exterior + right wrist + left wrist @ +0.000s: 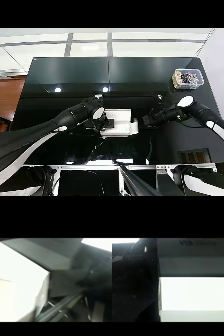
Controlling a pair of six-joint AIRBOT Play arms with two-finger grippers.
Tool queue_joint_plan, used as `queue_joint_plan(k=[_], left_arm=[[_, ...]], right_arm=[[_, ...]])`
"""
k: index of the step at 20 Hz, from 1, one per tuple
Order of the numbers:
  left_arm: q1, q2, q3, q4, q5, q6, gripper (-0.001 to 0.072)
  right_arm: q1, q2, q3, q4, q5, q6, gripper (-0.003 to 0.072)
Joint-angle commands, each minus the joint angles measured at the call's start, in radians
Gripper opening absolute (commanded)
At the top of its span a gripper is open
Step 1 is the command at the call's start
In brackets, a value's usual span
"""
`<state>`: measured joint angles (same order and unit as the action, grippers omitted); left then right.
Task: Fold the box and place the chain.
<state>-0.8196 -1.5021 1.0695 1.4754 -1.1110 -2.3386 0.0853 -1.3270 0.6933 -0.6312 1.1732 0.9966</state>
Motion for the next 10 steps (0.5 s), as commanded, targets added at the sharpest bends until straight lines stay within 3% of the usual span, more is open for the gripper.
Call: queue_joint_plan(k=[1,10], left_arm=[[0.0,0.0,0.0,0.001,0.001,0.001,0.0029],[0.0,0.0,0.0,0.005,0.003,0.001,0.0029]], right_arm=[[-0.013,-0.003,0.072,0.028,0.089,-0.032,0.0513],[0.017,-0.003,0.08,0.063,0.149,0.002,0.0483]])
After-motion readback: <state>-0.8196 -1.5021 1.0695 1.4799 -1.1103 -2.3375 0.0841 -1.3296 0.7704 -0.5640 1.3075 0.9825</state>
